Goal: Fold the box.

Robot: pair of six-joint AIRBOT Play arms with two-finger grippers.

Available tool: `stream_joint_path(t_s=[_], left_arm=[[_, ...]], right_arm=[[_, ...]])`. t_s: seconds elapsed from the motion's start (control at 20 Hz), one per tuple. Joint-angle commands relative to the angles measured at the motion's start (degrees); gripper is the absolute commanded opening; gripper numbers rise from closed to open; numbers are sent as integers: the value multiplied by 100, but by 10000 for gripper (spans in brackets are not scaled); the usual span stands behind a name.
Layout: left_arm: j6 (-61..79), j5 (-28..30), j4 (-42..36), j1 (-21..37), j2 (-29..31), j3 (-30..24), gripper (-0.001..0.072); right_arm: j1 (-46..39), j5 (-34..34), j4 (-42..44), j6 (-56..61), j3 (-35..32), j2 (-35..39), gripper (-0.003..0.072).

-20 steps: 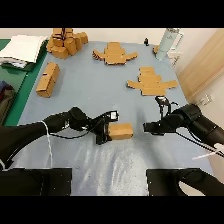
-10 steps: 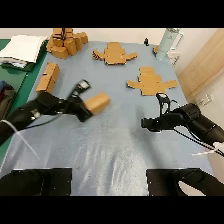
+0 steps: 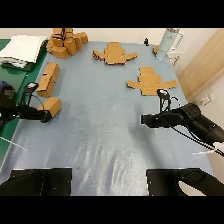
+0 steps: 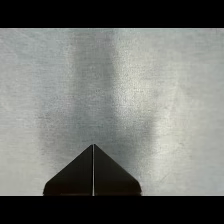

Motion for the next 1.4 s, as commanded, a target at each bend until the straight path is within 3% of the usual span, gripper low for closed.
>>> stream_joint_path(t_s=[0.0,0.3,0.65,1.0,1.35], left_arm=[[-127,461,39,492,11,-168,490],[-127,1753,-256,341,-214,-203,491],[-127,2968,-520,-157,-1235,31,490],[-170,2944,-557,-535,-2208,1331,490],[-168,2957,-584,-529,-2791,1954,490]], right_arm=[[-2,109,-9,2,4,-2,8],[-2,186,-63,2,2,-4,8],[-2,326,-151,0,4,-214,9],[0,306,-85,0,4,-588,8],[15,286,-66,0,4,-586,8]])
